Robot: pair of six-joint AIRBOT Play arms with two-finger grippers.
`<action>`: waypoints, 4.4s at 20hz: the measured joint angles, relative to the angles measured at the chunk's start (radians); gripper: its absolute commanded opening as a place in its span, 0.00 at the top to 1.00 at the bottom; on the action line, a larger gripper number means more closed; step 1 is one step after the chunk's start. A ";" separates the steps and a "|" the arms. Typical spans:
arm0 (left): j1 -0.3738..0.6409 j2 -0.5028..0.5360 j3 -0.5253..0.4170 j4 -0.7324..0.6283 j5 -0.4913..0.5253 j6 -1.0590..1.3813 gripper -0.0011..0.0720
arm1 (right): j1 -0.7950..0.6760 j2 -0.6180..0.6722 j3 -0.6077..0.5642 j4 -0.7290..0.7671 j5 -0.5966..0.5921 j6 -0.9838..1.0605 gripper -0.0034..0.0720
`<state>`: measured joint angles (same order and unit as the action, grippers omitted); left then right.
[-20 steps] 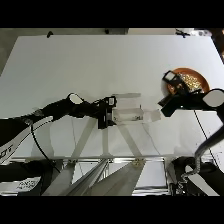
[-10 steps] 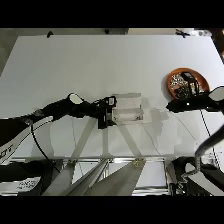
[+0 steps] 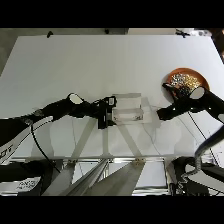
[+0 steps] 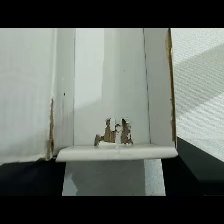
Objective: Fold the box and place the chain.
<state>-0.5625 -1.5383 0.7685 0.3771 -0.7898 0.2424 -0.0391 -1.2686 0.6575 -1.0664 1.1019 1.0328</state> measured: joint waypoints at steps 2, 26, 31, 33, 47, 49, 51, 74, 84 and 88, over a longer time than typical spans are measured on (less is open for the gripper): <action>0.000 0.000 0.000 0.000 0.000 0.000 0.48 | 0.007 -0.011 0.000 0.019 0.006 -0.011 0.95; 0.000 0.000 0.000 0.000 0.000 0.000 0.48 | 0.014 0.034 0.000 0.241 0.085 -0.099 0.59; 0.000 0.000 0.000 0.000 0.000 0.000 0.48 | 0.014 0.036 0.000 0.266 0.092 -0.112 0.56; 0.000 0.000 0.000 0.000 0.000 0.000 0.48 | 0.015 0.036 0.000 0.282 0.097 -0.126 0.51; 0.000 0.000 0.000 0.000 0.000 0.000 0.48 | 0.164 0.036 0.000 0.275 -0.098 -0.035 0.27; 0.000 0.000 0.000 0.000 0.000 0.000 0.48 | 0.181 0.037 0.000 0.253 -0.122 0.013 0.27; 0.000 0.000 0.000 0.000 0.000 0.000 0.48 | 0.196 0.036 0.000 0.232 -0.140 0.055 0.27; 0.000 0.000 0.000 0.000 0.000 0.000 0.48 | 0.282 0.101 0.000 0.163 -0.181 0.217 0.29; 0.000 0.000 0.000 0.000 0.000 0.000 0.48 | 0.312 0.101 0.000 0.177 -0.169 0.247 0.29; 0.000 0.000 0.000 0.000 0.000 0.000 0.48 | 0.352 0.101 0.000 0.143 -0.215 0.311 0.30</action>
<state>-0.5625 -1.5383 0.7685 0.3771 -0.7898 0.2420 0.3126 -1.1671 0.6575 -0.9237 0.8867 1.3434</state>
